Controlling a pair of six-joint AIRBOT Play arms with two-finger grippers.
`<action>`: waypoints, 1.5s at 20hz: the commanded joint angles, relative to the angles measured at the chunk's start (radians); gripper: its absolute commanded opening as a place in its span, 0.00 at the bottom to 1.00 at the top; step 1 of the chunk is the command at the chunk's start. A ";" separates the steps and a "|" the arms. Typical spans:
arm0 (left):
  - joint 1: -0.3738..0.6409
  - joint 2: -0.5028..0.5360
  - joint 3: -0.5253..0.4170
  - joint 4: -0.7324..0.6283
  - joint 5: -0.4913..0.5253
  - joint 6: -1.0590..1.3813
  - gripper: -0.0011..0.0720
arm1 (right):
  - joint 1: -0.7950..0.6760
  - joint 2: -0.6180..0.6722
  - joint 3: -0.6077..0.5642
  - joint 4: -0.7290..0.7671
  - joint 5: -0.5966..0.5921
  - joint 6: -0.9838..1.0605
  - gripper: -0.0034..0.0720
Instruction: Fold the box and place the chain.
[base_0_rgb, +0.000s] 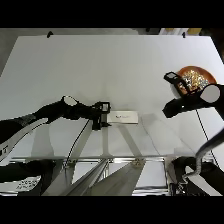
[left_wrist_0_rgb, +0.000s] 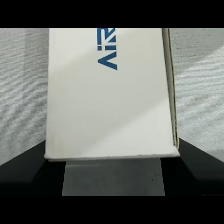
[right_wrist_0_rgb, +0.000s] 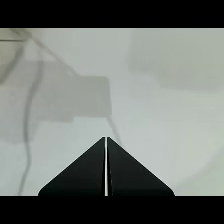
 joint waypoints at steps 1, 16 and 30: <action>0.000 0.001 0.000 0.000 0.000 0.000 0.22 | -0.091 -0.020 0.000 -0.059 0.038 0.106 0.07; 0.000 0.002 0.000 -0.001 -0.010 0.000 0.22 | -0.093 -0.019 0.000 -0.051 0.038 0.105 0.07; 0.415 0.558 0.000 0.477 -0.021 -0.785 0.22 | -0.093 -0.019 0.000 -0.051 0.038 0.105 0.07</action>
